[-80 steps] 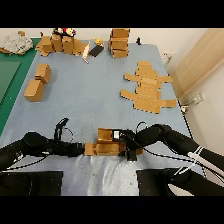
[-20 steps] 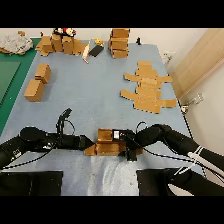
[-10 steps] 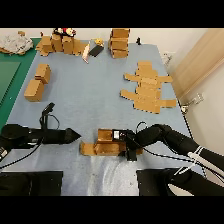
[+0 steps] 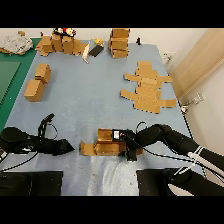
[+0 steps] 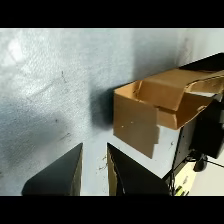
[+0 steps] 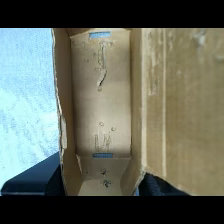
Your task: Fold the box.
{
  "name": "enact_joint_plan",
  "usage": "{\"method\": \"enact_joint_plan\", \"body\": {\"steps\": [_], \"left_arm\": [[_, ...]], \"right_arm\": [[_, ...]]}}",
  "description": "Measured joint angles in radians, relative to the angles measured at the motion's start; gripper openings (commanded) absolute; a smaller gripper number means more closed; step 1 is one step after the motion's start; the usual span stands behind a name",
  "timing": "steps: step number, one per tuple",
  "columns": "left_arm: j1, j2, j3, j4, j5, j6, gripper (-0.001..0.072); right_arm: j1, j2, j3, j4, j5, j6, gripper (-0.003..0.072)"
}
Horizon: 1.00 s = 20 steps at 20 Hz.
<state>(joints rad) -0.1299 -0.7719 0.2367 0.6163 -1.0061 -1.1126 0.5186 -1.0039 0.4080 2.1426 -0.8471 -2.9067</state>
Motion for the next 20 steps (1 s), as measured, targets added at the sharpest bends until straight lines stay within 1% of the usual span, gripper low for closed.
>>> {"method": "enact_joint_plan", "body": {"steps": [1,2,3,7,12,16,20], "left_arm": [[-0.021,-0.017,-0.001,0.000,0.014,-0.003,0.0220],[-0.042,-0.033,-0.003,-0.004,0.026,-0.003,0.0108],[-0.066,-0.049,-0.004,-0.014,0.043,-0.006,0.0030],[-0.153,-0.087,-0.003,-0.061,0.127,-0.006,0.0031],[-0.228,-0.099,-0.001,-0.096,0.233,-0.026,0.0031],[-0.276,-0.103,0.008,-0.108,0.287,-0.043,0.0031],[-0.328,-0.138,0.024,-0.118,0.310,-0.052,0.0030]], "right_arm": [[0.000,0.000,0.000,0.000,0.000,0.000,0.0497],[0.000,0.000,0.000,0.000,0.000,0.000,0.0497],[0.000,0.000,0.000,0.000,0.000,0.000,0.0497],[0.000,0.000,0.000,0.000,0.000,0.000,0.0497],[0.000,0.000,0.000,0.000,0.000,0.000,0.0497],[0.000,0.000,0.000,0.000,0.000,0.000,0.0497],[0.000,0.000,0.000,0.000,0.000,0.000,0.0497]]}}
